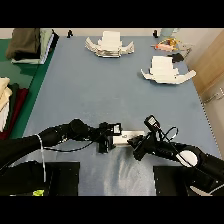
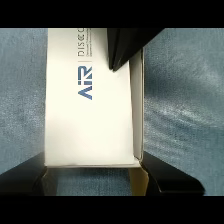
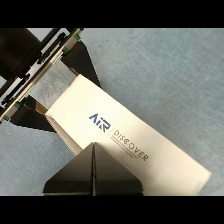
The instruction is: Fold the box.
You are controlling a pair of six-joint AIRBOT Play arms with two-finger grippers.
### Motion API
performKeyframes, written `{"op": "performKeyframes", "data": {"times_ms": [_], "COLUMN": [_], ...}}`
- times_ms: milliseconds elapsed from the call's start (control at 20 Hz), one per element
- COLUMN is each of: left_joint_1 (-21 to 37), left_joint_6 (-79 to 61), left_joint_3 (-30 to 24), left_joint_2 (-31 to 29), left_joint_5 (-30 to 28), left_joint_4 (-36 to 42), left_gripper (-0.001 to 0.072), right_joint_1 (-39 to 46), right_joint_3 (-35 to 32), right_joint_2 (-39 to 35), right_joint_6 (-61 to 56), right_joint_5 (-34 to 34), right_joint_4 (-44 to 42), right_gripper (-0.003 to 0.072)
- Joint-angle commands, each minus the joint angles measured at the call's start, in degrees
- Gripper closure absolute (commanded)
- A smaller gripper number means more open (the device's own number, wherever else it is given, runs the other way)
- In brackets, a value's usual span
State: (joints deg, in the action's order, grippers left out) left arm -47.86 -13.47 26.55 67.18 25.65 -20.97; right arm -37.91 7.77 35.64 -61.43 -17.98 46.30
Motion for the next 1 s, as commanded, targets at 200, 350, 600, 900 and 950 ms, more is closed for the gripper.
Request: {"op": "performKeyframes", "data": {"times_ms": [200, 350, 600, 900, 950], "left_joint_1": [0.0, 0.0, 0.0, 0.0, 0.0], "left_joint_6": [0.02, 0.0, 0.02, 0.0, 0.02], "left_joint_3": [0.07, 0.07, 0.07, 0.07, 0.07], "left_joint_2": [-0.02, -0.02, -0.02, -0.02, -0.02], "left_joint_5": [-0.02, 0.0, 0.0, 0.0, 0.0], "left_joint_4": [-0.02, -0.02, -0.02, -0.02, -0.02], "left_gripper": [0.0282, 0.0282, 0.0282, 0.0282, 0.0282], "right_joint_1": [-0.07, -0.07, -0.02, -0.07, -0.07], "right_joint_3": [4.11, 4.04, 3.04, 2.91, 2.91], "right_joint_2": [-3.87, -4.15, -2.82, 4.79, 5.57], "right_joint_6": [-0.13, -0.24, -0.24, -0.2, -0.2], "right_joint_5": [-1.09, -2.6, -2.51, -2.32, -2.58], "right_joint_4": [-0.02, -0.24, 0.83, 0.79, 0.79], "right_gripper": [0.0672, 0.0672, 0.0671, 0.0672, 0.0672]}}
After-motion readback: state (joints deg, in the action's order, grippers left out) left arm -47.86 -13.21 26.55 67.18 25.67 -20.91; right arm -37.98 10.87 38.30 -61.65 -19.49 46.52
